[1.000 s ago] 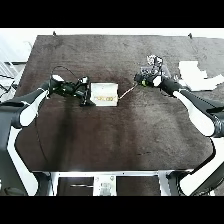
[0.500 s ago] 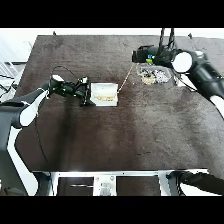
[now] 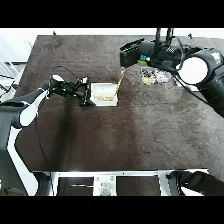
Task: Fold the box and place the chain.
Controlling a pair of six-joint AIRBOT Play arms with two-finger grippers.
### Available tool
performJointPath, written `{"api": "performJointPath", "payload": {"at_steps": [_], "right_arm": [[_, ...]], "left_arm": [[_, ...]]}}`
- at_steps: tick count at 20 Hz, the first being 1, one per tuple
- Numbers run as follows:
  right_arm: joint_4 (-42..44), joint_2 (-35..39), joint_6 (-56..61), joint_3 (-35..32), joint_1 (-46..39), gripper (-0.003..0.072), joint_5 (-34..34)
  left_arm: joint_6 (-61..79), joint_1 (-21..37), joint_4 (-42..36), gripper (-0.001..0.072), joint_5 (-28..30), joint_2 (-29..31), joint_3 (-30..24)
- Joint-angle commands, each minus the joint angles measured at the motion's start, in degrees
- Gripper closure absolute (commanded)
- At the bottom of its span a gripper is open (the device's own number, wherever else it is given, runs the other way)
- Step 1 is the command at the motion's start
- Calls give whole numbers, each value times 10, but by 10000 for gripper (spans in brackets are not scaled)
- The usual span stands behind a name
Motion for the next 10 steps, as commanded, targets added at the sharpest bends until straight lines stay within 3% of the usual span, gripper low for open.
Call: {"api": "performJointPath", "payload": {"at_steps": [1,10], "right_arm": [[-1,-12,2,0,28,678,1],[0,-87,-3,0,26,678,-9]], "left_arm": [[0,0,0,234,0,0,0],[0,0,0,234,0,0,0]]}}
